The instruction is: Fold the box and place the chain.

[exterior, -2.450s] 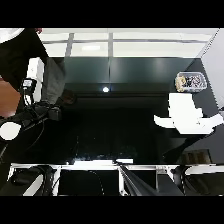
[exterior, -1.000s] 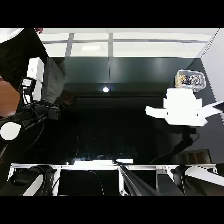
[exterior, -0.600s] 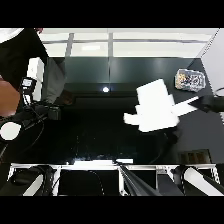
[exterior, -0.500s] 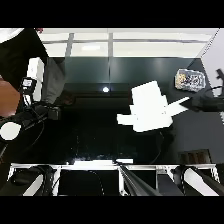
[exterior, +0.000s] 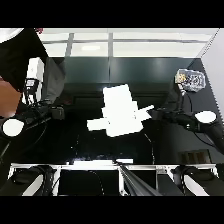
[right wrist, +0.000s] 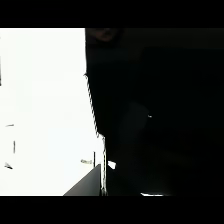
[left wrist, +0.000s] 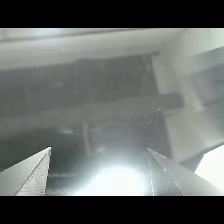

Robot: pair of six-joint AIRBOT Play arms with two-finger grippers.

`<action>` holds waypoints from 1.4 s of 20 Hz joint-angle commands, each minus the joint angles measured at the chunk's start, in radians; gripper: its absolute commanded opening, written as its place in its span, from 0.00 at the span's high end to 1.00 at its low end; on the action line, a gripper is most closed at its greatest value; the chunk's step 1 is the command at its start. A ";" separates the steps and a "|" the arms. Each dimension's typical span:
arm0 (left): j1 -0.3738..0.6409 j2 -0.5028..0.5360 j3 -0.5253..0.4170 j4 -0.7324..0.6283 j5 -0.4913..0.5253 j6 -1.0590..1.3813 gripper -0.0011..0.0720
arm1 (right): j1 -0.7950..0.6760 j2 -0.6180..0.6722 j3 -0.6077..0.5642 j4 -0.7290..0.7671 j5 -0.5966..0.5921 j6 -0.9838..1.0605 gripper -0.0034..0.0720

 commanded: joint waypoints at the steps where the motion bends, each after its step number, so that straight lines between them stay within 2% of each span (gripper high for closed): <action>1: -0.001 -0.072 0.010 -0.118 -0.002 0.001 0.03 | 0.072 0.006 -0.034 0.000 -0.067 -0.030 0.94; 4: -0.013 -0.146 0.071 -0.147 -0.022 0.001 0.03 | 0.090 0.006 -0.080 0.018 -0.103 -0.147 0.94; 6: -0.023 -0.205 0.133 -0.176 -0.082 0.003 0.03 | 0.089 0.006 -0.082 0.020 -0.103 -0.154 0.93; 9: -0.024 -0.350 0.270 -0.216 -0.310 0.008 0.03 | 0.089 0.006 -0.082 0.018 -0.105 -0.154 0.93; 12: -0.025 -0.497 0.385 -0.365 -0.467 0.075 0.03 | 0.089 0.006 -0.082 0.020 -0.104 -0.154 0.93; 15: -0.025 -0.624 0.404 -0.523 -0.470 0.114 0.03 | 0.089 0.006 -0.082 0.019 -0.082 -0.154 0.93; 18: -0.076 -0.752 0.404 -0.689 -0.553 0.298 0.03 | 0.089 0.006 -0.082 0.021 -0.083 -0.154 0.93; 20: -0.102 -0.824 0.436 -0.706 -0.557 0.349 0.03 | 0.089 0.006 -0.082 0.020 -0.082 -0.154 0.93; 24: -0.106 -0.964 0.542 -0.708 -0.759 0.513 0.03 | 0.089 0.006 -0.082 0.020 -0.083 -0.154 0.93; 28: -0.120 -0.990 0.585 -0.702 -0.761 0.587 0.03 | 0.089 0.006 -0.082 0.023 -0.084 -0.153 0.93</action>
